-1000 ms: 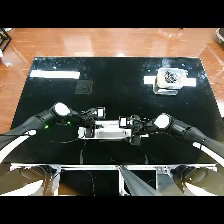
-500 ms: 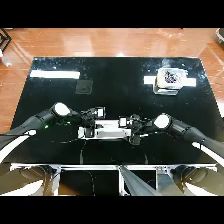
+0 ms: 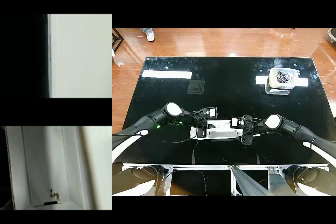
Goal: Fold the box and place the chain.
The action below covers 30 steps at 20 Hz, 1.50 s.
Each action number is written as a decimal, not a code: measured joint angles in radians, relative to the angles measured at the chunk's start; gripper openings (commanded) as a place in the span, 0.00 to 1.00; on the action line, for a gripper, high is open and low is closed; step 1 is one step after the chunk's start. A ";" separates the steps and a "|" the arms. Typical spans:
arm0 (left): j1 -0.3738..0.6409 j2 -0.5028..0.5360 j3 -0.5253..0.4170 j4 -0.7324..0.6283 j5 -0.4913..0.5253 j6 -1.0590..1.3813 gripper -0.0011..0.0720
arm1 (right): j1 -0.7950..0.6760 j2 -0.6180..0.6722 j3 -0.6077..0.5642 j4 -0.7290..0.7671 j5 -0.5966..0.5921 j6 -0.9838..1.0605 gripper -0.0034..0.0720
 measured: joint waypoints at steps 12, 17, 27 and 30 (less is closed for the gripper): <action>0.000 0.000 0.000 0.000 0.000 0.000 0.04 | -0.010 0.000 0.000 -0.005 0.011 0.024 0.98; 0.000 0.000 0.000 0.000 0.000 0.000 0.04 | -0.017 0.000 0.000 -0.004 0.029 0.026 0.98; 0.000 0.000 0.000 0.000 0.001 0.001 0.04 | -0.015 0.000 0.000 0.026 0.025 0.019 0.97; 0.000 0.000 0.000 0.000 0.001 0.001 0.04 | -0.015 -0.002 0.000 0.028 0.025 0.019 0.96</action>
